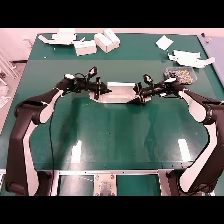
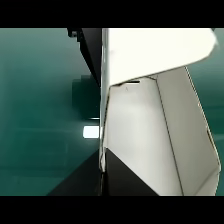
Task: Fold the box and place the chain.
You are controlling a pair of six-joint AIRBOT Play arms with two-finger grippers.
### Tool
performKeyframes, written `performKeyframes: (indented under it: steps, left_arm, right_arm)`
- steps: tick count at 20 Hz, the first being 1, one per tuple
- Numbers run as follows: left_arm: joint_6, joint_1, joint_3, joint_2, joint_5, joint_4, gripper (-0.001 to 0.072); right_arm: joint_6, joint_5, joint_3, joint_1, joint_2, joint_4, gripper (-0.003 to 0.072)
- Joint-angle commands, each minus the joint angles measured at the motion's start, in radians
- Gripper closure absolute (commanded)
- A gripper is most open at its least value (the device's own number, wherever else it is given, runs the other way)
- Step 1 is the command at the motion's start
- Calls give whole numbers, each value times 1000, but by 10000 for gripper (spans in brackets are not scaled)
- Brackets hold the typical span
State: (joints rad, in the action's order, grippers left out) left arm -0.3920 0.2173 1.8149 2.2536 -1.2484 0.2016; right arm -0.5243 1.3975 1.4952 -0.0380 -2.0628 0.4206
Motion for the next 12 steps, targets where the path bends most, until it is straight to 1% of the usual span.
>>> performKeyframes:
  steps: [1,7,12]
  left_arm:
    - [-1,0,0,0,0,0,688]
    - [0,0,0,0,0,0,688]
    - [0,0,0,0,0,0,687]
  right_arm:
    - [10,18,5,-3,-11,-25,45]
    - [84,23,50,-3,-37,15,45]
    - [102,43,66,-3,-37,48,42]
